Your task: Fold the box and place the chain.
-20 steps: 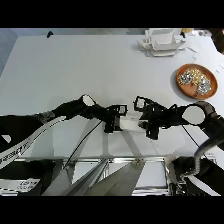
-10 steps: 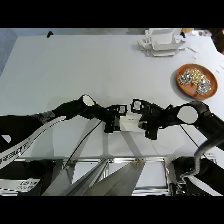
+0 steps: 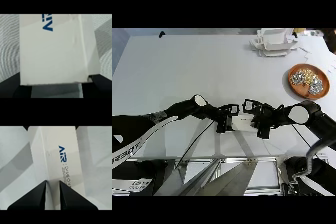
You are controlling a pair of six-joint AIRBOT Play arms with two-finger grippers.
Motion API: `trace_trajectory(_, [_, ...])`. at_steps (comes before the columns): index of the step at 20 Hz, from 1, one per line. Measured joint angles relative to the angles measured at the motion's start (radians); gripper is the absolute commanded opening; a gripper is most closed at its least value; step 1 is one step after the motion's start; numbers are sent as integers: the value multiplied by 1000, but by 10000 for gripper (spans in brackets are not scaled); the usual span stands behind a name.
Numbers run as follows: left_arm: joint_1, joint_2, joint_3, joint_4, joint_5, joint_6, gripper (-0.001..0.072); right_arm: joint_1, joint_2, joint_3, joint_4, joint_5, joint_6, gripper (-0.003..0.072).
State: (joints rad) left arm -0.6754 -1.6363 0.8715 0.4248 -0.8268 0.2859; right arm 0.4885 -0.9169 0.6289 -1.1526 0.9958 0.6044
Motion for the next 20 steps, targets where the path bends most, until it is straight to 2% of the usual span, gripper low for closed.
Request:
trace_trajectory(3, [0, 0, 0, 0, 0, 0, 10, 0, 5, 0, -2, -3, 0, 118])
trace_trajectory(20, [0, 0, 0, 0, 0, 1, 10, 0, 25, 0, 0, -70, 0, 117])
